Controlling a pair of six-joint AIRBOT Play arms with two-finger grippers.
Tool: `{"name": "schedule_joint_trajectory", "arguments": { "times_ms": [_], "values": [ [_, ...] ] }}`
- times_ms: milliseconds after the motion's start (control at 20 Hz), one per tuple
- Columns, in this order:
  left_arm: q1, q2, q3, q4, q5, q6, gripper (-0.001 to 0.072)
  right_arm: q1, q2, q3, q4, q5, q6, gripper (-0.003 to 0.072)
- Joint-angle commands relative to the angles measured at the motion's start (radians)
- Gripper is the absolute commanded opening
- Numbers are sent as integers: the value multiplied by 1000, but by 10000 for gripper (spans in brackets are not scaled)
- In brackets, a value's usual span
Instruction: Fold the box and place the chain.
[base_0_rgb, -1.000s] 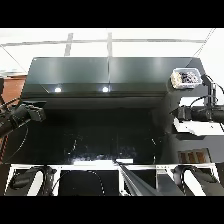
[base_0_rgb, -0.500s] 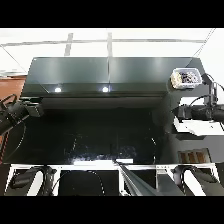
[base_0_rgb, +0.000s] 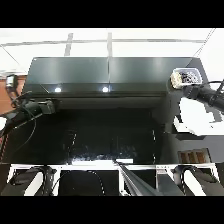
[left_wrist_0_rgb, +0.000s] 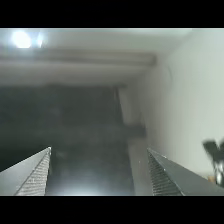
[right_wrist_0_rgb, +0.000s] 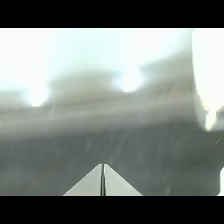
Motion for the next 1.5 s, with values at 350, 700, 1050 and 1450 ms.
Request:
{"name": "schedule_joint_trajectory", "arguments": {
  "times_ms": [350, 700, 1050, 1450],
  "values": [
    [-172, -199, 176, 492, -46, -414, 711, -16, -111, 19, -297, -129, 45, 720],
    [-170, -212, 222, 686, -227, -673, 711, -459, -483, 471, -881, 177, 447, 720],
    [-187, -220, 222, 587, -190, -663, 708, -626, -674, 584, -763, 490, 84, 720],
    [-186, -242, 222, 580, -185, -663, 705, -621, -803, 584, -790, 589, 6, 450]
  ]
}}
